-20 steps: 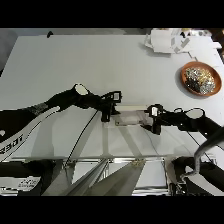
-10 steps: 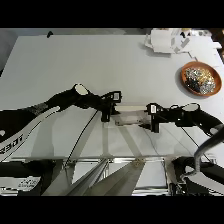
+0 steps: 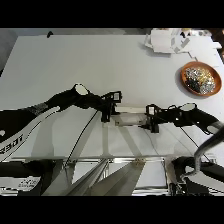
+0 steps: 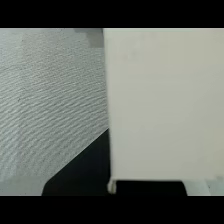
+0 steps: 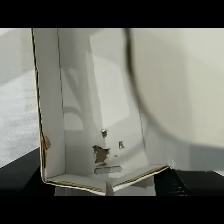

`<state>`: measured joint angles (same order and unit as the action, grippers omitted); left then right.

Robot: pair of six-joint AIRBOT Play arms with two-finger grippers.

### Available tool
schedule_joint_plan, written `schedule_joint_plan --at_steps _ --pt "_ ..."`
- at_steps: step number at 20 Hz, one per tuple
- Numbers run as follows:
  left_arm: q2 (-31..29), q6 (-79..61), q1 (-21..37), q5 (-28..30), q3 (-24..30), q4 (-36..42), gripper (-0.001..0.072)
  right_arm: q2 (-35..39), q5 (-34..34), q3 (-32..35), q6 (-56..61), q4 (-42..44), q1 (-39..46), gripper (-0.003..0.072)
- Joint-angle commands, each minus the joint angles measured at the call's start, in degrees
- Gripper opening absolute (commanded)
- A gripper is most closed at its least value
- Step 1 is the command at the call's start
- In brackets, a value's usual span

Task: Fold the box and place the chain.

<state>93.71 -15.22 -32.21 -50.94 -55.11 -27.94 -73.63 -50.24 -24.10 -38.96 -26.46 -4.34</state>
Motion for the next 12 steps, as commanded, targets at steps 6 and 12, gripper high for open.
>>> schedule_joint_plan --at_steps 6,12 --pt "0.0 0.0 0.0 0.1 0.0 0.0 0.001 -0.3 0.4 0.0 -1.5 -0.2 -0.9 0.0521" --pt "0.0 0.0 0.0 0.1 0.0 0.0 0.001 -0.3 0.8 0.0 -1.6 -0.2 -0.9 0.0391"
